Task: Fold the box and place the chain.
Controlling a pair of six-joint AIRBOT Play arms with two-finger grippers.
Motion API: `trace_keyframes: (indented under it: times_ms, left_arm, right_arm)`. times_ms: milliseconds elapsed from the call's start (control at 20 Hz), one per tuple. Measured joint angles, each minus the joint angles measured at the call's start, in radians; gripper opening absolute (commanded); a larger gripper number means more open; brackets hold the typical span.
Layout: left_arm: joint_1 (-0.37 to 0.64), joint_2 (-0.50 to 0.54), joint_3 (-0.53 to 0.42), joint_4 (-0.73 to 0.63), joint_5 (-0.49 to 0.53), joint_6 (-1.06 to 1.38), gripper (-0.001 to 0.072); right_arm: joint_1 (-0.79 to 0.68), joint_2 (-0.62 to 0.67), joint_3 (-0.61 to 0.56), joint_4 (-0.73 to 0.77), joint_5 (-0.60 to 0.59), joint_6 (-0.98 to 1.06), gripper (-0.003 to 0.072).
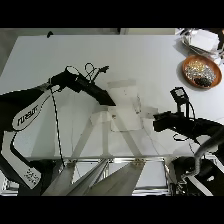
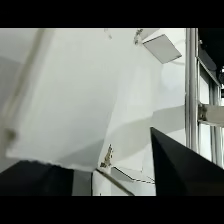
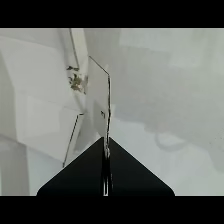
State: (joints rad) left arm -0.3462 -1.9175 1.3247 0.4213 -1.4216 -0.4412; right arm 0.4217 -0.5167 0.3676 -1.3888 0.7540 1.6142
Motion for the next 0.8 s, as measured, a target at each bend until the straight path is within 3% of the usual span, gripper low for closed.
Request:
trace_keyframes:
  times_ms: [100, 150, 250, 550, 750, 800]
  left_arm:
    - [-0.006, 0.0, 0.0, 0.01, -0.004, 0.01, 0.0245]
    - [-0.008, 0.0, 0.0, 0.016, -0.008, 0.014, 0.021]
    - [-0.009, 0.0, 0.001, 0.021, -0.009, 0.031, 0.0007]
    - [-0.013, 0.018, 0.001, 0.051, -0.009, 0.106, 0.0]
    - [-0.026, 0.095, -0.001, 0.172, 0.0, 0.089, -0.0003]
    - [-0.032, 0.123, -0.004, 0.205, 0.0, 0.077, -0.0004]
  right_arm:
    - [0.0, 0.0, 0.0, 0.001, 0.008, 0.0, 0.0007]
    - [0.0, 0.0, 0.0, 0.001, 0.011, 0.0, 0.0007]
    - [0.0, 0.0, 0.0, 0.001, 0.015, 0.0, 0.0007]
    - [0.0, 0.0, 0.0, 0.007, 0.021, 0.0, 0.0015]
    - [0.0, 0.0, 0.011, 0.028, 0.038, 0.0, 0.0321]
    - [0.0, 0.0, 0.024, 0.027, 0.058, 0.0, 0.0352]
